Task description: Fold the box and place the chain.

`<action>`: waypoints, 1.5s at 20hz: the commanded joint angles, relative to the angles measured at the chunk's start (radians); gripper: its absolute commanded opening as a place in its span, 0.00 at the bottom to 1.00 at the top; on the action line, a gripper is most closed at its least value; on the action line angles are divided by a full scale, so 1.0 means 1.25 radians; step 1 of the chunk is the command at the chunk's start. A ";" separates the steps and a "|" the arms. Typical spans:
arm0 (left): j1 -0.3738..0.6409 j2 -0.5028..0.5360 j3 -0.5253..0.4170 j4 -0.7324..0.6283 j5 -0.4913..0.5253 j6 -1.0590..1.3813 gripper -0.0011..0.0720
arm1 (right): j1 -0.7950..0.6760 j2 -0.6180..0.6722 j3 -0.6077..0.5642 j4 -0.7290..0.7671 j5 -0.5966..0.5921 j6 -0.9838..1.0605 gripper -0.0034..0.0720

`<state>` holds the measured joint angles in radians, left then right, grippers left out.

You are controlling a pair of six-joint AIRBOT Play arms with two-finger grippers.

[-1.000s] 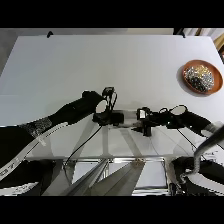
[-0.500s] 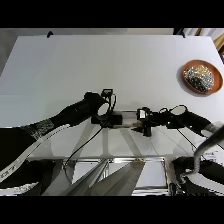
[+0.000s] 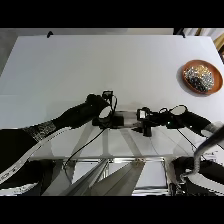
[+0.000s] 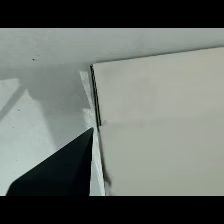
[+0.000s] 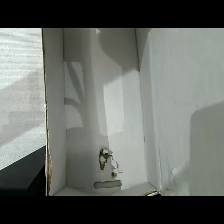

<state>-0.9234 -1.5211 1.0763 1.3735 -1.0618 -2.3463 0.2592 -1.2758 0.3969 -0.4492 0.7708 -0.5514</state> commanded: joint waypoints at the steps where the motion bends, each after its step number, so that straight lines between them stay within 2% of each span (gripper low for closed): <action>1: -0.001 -0.001 0.000 0.028 0.005 -0.040 0.37 | 0.000 0.000 0.000 0.001 0.000 0.001 0.57; 7: 0.002 -0.020 0.008 0.028 0.000 -0.050 0.35 | 0.000 0.000 0.000 0.001 0.000 0.001 0.57; 12: 0.012 -0.073 0.115 0.064 -0.131 -0.047 0.36 | 0.000 0.000 0.000 0.001 0.000 0.001 0.57; 17: -0.001 -0.099 0.118 0.048 -0.133 -0.048 0.36 | 0.000 0.000 0.000 0.001 0.000 0.001 0.57; 18: -0.001 -0.099 0.118 0.045 -0.132 -0.048 0.34 | 0.000 0.000 0.000 0.001 0.000 0.001 0.57; 20: -0.001 -0.099 0.118 0.043 -0.133 -0.051 0.19 | 0.000 0.000 0.000 0.001 0.000 0.001 0.57; 23: -0.002 -0.099 0.118 0.042 -0.132 -0.065 0.17 | 0.000 0.000 0.000 0.001 0.000 0.001 0.57; 24: -0.002 -0.099 0.118 0.042 -0.130 -0.072 0.06 | 0.000 0.000 0.000 0.001 0.000 0.001 0.57; 25: -0.003 -0.099 0.118 0.042 -0.128 -0.072 0.02 | 0.000 0.000 0.000 0.001 0.000 0.001 0.57; 30: -0.005 -0.099 0.118 0.044 -0.129 -0.087 0.02 | 0.000 0.000 0.000 0.001 0.000 0.001 0.57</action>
